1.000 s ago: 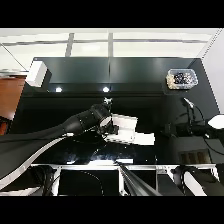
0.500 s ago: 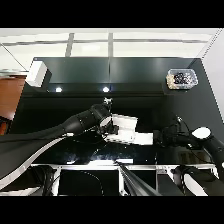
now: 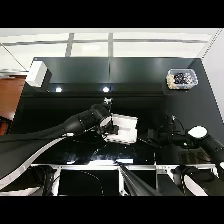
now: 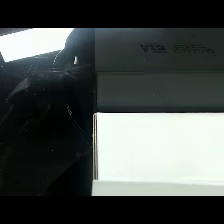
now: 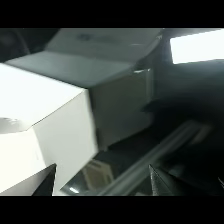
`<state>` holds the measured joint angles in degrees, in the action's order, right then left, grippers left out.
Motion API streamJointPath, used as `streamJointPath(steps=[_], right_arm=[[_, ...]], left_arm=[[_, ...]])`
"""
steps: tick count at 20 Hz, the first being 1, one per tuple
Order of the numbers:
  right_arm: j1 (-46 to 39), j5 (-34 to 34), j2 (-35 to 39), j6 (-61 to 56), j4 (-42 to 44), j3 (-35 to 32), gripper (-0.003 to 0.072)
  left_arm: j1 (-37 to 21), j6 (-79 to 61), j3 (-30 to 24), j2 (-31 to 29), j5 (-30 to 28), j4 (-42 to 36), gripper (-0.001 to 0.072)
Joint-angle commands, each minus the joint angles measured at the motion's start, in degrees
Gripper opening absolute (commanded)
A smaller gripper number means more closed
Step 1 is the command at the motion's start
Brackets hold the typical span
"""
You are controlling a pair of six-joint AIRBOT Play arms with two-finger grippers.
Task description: Fold the box and place the chain.
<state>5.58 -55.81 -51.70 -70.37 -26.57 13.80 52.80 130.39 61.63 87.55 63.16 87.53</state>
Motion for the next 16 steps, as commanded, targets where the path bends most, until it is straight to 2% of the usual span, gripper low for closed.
streamJointPath(steps=[1, 6, 9, 11, 14, 16], right_arm=[[0.4, -2.5, 0.0, 1.4, 1.1, 1.6, 0.0702], [6.2, 1.6, 0.0, -1.0, 0.9, 5.2, 0.07], [12.6, 8.0, 0.0, -6.7, -0.8, 7.0, 0.0642], [17.9, 11.0, 0.0, -15.9, -8.8, 9.1, 0.0617], [23.7, 12.7, 0.0, -27.8, -21.1, 12.7, 0.0471], [25.3, 12.3, -0.6, -31.6, -23.8, 13.9, 0.0471]], left_arm=[[0.0, 0.0, 0.0, 0.0, 0.2, 0.0, 0.0033], [0.0, 0.0, 0.0, 0.0, 0.4, 0.0, 0.0033], [0.0, 0.0, 0.0, 0.0, 0.4, 0.0, 0.0033], [0.0, 0.0, 0.0, 0.0, 0.4, 0.0, 0.0033], [0.0, 0.0, 0.0, 0.0, 0.3, 0.0, 0.0033], [0.0, 0.0, 0.0, 0.0, 0.3, 0.0, 0.0033]])
